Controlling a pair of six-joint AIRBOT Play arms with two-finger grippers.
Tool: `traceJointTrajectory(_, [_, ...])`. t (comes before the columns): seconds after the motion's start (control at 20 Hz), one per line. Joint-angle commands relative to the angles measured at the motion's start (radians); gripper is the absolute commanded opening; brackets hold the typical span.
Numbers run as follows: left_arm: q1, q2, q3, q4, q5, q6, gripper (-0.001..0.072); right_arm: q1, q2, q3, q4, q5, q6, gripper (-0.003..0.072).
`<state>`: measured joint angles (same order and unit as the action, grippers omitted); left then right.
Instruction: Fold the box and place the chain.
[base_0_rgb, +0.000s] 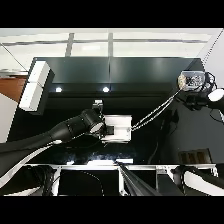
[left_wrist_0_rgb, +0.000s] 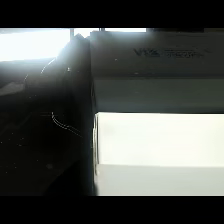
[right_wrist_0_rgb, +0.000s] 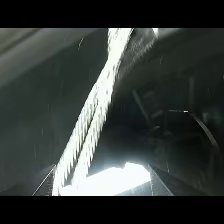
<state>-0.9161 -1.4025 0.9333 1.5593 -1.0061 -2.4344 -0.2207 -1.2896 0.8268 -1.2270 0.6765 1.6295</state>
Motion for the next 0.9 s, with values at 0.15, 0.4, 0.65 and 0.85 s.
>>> traceJointTrajectory(0.15, [0.001,0.000,0.000,0.003,0.002,0.000,0.0034,-0.010,-0.224,0.163,0.068,-0.129,0.043,0.0709])
traceJointTrajectory(0.4, [0.001,0.000,0.000,0.002,-0.002,0.000,0.0034,-0.010,-0.266,0.185,0.074,-0.157,0.038,0.0328])
traceJointTrajectory(0.65, [0.001,0.000,0.000,-0.001,-0.002,0.000,0.0034,-0.013,-0.230,0.189,0.066,-0.042,-0.040,0.0044])
traceJointTrajectory(0.85, [0.001,0.000,0.000,-0.001,-0.002,0.000,0.0034,-0.023,-0.064,0.189,0.064,0.134,-0.172,0.0043])
